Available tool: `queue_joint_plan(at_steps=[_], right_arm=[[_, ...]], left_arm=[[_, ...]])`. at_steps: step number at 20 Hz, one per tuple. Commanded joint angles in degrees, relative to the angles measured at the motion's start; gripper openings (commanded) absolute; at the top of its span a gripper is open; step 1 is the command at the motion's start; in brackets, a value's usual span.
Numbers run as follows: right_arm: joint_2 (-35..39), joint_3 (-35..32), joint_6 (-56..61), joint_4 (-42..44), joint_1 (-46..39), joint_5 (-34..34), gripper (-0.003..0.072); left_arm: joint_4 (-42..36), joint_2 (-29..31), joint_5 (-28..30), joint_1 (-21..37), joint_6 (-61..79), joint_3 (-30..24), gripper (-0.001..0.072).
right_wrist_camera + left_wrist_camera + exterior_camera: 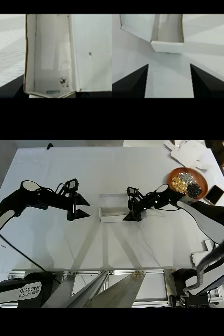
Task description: Fold the box and place the chain.
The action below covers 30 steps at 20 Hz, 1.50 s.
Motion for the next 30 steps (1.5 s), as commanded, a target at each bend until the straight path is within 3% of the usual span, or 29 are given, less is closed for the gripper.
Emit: queue_joint_plan(at_steps=[1, 3, 9, 16, 30], right_arm=[[0.0, 0.0, 0.0, 0.0, 0.0, 0.0, 0.0389], [0.0, 0.0, 0.0, 0.0, 0.0, 0.0, 0.0389], [0.0, 0.0, 0.0, 0.0, 0.0, 0.0, 0.0389], [0.0, 0.0, 0.0, 0.0, 0.0, 0.0, 0.0390], [0.0, 0.0, 0.0, 0.0, 0.0, 0.0, 0.0389]], left_arm=[[-4.7, -6.1, 4.9, -0.3, 12.7, -0.3, 0.0593], [-7.4, -8.2, 4.6, -1.6, 12.5, -0.3, 0.0704], [-9.2, -10.6, 6.1, -5.6, 12.9, -0.3, 0.0705], [-13.0, -10.8, 6.5, -5.7, 12.6, 0.2, 0.0705], [-2.4, -10.8, 3.6, -5.0, 10.1, 2.5, 0.0705]])
